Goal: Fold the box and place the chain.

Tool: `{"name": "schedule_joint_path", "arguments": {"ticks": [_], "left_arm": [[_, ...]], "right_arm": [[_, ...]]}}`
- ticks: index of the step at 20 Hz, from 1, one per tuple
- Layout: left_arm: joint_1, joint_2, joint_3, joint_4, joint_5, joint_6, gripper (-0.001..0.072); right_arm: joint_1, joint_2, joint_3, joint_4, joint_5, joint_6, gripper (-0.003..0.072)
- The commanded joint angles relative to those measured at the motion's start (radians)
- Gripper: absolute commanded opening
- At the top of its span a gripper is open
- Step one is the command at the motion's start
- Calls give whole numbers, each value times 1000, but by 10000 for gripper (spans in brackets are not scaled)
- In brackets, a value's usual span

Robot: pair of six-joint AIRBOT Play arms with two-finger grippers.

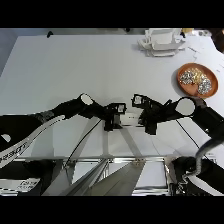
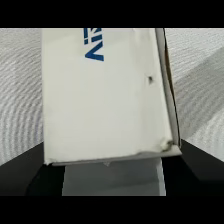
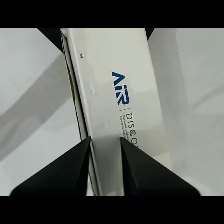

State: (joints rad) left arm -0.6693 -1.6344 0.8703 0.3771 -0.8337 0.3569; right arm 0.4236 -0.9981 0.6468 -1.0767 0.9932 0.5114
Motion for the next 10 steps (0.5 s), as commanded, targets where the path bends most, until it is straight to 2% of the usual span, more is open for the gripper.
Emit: {"name": "schedule_joint_path", "arguments": {"ticks": [1,2,10], "left_arm": [[1,0,0,-3,7,-2,14],[1,0,0,-3,7,-2,14],[1,0,0,-3,7,-2,14]], "right_arm": [[7,1,-1,2,12,5,386],[7,1,-1,2,13,8,405],[7,59,-1,12,10,12,403]]}}
